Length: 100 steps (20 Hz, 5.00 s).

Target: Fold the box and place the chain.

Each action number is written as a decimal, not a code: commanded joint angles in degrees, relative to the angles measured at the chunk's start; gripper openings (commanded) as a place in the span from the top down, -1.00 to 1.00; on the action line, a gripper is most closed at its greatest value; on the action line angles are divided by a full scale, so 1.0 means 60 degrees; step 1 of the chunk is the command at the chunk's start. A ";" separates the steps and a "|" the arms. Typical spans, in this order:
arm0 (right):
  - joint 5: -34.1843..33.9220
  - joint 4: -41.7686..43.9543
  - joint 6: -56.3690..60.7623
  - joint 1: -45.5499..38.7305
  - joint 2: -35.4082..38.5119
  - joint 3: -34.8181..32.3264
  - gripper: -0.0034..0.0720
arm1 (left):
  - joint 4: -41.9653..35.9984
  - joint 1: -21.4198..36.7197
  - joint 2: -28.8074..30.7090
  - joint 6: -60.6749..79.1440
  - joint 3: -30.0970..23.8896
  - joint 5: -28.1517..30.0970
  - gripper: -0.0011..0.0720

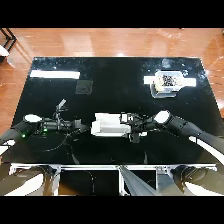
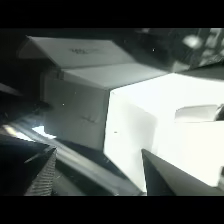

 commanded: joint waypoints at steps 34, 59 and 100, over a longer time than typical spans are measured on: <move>0.0000 0.0000 0.0004 0.0000 -0.0004 0.0000 -0.03 | 0.2601 -0.3126 -0.0011 -0.3151 0.2328 0.0535 -0.54; 0.0000 0.0000 0.0004 0.0000 -0.0004 0.0000 -0.03 | 0.3603 -0.4200 -0.0015 -0.6186 0.2452 0.1577 -0.54; 0.0040 -0.0033 0.0000 0.0000 -0.0004 0.0000 -0.03 | 0.3337 -0.3949 0.0477 -0.4925 0.2452 0.1730 -0.77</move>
